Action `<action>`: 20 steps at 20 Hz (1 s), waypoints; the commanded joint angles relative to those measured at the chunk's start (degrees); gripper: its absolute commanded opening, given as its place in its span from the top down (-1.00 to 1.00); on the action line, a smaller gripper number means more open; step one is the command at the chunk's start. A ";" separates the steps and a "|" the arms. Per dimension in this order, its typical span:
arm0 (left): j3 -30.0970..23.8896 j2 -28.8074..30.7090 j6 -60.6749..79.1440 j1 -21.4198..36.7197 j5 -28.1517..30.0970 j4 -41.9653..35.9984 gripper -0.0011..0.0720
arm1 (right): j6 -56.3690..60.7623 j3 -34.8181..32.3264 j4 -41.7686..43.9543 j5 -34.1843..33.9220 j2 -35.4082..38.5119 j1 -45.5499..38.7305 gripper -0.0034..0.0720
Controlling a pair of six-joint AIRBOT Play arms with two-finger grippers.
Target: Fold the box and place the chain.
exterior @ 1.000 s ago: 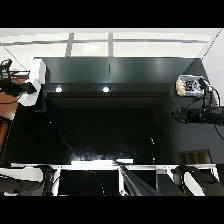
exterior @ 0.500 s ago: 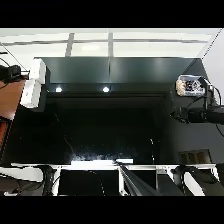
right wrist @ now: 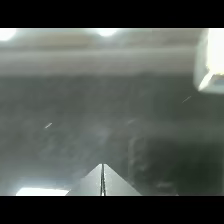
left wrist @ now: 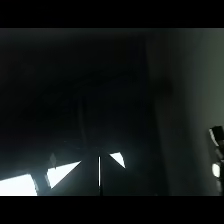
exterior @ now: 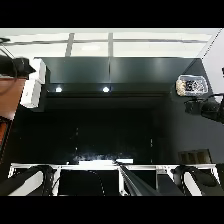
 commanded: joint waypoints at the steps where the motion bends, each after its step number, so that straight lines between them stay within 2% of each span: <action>1: -23.54 19.91 0.63 -9.07 19.10 2.45 0.90 | -0.39 -2.34 -4.17 -7.15 1.49 0.00 0.88; 4: -37.42 30.67 0.61 -10.54 28.04 2.86 0.90 | -0.37 -2.32 -4.04 -6.78 1.55 0.00 0.88; 7: -42.77 36.39 0.61 -10.54 28.44 2.84 0.90 | -0.37 -2.32 -4.04 -6.78 1.55 0.00 0.88; 20: -44.15 37.83 0.61 -10.54 28.17 2.84 0.90 | -0.37 -2.32 -4.04 -6.78 1.55 0.00 0.88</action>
